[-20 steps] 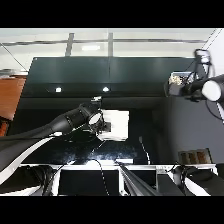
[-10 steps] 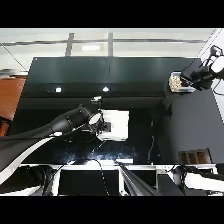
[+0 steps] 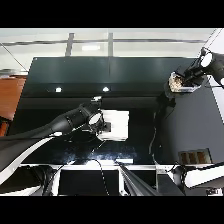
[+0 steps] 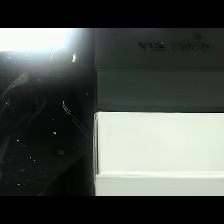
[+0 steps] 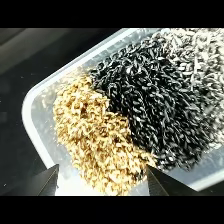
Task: Fold the box and place the chain.
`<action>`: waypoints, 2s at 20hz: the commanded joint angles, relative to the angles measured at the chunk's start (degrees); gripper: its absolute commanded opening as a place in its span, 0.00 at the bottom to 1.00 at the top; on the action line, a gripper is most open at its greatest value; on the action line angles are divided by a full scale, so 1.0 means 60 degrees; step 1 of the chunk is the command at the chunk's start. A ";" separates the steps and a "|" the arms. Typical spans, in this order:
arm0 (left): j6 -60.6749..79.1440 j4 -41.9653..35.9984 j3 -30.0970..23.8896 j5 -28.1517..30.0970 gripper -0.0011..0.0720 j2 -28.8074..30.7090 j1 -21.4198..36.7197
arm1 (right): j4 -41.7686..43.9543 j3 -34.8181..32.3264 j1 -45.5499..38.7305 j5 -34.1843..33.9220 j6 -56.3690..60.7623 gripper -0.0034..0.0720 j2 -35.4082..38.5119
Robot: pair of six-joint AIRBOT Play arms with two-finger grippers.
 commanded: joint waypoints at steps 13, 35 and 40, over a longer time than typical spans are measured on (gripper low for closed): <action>0.0007 0.0007 0.0004 0.0000 0.06 -0.0007 0.0007 | 0.0419 0.0142 -0.0007 -0.0586 0.0124 0.56 -0.0725; 0.0007 0.0007 0.0004 0.0029 0.06 -0.0007 0.0007 | 0.0648 0.0980 -0.0117 -0.0182 -0.0004 0.63 -0.1107; 0.0007 0.0007 0.0004 0.0029 0.06 -0.0007 0.0007 | 0.0681 0.0976 -0.0120 -0.0200 -0.0004 0.52 -0.1198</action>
